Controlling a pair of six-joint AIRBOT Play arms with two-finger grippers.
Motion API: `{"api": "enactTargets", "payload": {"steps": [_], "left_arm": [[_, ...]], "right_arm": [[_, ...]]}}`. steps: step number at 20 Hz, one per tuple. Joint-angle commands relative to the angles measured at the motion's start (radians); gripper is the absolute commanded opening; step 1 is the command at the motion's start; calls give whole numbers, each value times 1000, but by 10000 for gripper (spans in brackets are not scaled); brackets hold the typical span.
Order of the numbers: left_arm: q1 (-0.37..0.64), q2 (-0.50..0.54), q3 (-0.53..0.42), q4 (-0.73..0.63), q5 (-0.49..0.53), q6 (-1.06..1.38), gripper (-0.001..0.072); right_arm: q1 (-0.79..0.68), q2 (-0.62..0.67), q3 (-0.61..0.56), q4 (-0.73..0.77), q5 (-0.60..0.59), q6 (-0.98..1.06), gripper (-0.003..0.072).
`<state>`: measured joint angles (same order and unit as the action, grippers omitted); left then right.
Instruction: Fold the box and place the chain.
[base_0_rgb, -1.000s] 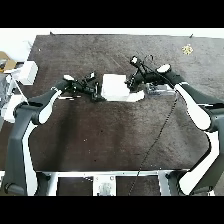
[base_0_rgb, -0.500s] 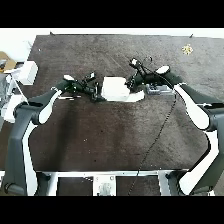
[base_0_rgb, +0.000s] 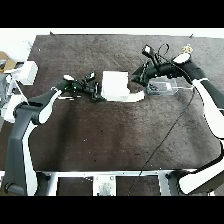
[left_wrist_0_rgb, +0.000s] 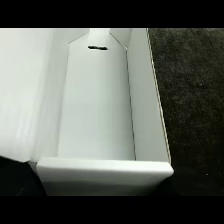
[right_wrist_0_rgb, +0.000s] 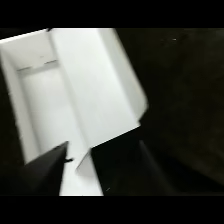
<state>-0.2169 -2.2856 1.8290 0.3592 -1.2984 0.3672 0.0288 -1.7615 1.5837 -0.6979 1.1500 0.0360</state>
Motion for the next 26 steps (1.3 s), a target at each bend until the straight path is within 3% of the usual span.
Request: {"api": "enactTargets", "payload": {"steps": [1, 9, 10, 12, 13, 14, 15, 16, 17, 19, 23, 26], "left_arm": [[0, 0, 0, -1, 0, 0, 352], [0, 0, 0, -1, 1, 0, 352], [0, 0, 0, -1, 0, 0, 352], [0, 0, 0, -1, 0, 0, 352], [0, 0, 0, -1, 0, 0, 352], [0, 0, 0, -1, 0, 0, 352], [0, 0, 0, -1, 1, 0, 352], [0, 0, 0, -1, 1, 0, 352], [1, 0, 0, -1, 0, 0, 352], [0, 0, 0, -1, 0, 0, 352], [0, 0, 0, -1, 0, 0, 352], [1, 0, 0, -1, 1, 0, 352]], "right_arm": [[7, 20, -39, -178, 30, -10, 684], [90, -51, -104, -218, -66, -161, 651], [94, -59, -104, -218, -79, -161, 560], [95, -61, -105, -209, -105, -161, 555], [95, -61, -105, -202, -105, -161, 438], [95, -61, -105, -199, -100, -160, 374], [95, -61, -105, -195, -93, -160, 357], [95, -61, -105, -178, -78, -160, 243], [97, -61, -109, -147, -57, -161, 199], [106, -61, -130, -69, -30, -161, 217], [128, -63, -154, -48, -167, -166, 217], [143, -64, -154, -23, -187, -185, 217]]}}
